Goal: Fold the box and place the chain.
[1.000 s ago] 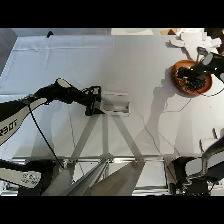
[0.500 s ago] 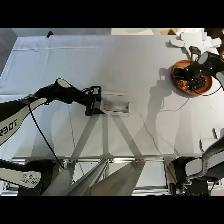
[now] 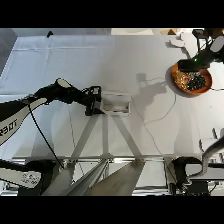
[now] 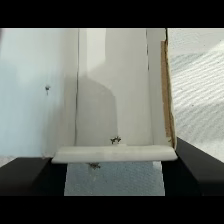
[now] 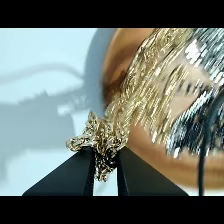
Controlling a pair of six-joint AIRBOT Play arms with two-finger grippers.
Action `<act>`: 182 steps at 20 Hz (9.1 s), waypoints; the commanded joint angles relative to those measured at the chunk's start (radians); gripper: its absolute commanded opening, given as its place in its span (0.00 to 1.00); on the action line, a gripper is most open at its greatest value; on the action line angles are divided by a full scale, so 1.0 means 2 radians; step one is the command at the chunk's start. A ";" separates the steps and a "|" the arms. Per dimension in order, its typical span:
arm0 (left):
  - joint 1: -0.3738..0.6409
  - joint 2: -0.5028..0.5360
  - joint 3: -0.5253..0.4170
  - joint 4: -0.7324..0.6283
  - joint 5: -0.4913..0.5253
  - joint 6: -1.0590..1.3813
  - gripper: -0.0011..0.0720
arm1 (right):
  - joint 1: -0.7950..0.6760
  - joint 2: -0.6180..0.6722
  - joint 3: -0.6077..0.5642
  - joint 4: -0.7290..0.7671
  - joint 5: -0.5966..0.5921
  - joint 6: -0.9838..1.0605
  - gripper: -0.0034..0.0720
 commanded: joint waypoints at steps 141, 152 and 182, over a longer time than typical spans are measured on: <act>0.000 0.000 0.000 0.000 0.000 0.000 0.45 | 0.416 0.100 -0.167 -0.019 -0.092 -0.083 0.06; 0.000 0.000 0.000 0.000 0.000 0.000 0.45 | 0.338 0.119 -0.174 -0.031 -0.055 -0.040 0.06; 0.000 0.000 0.000 0.000 0.000 0.000 0.45 | 0.380 0.079 -0.175 0.127 -0.176 -0.117 0.06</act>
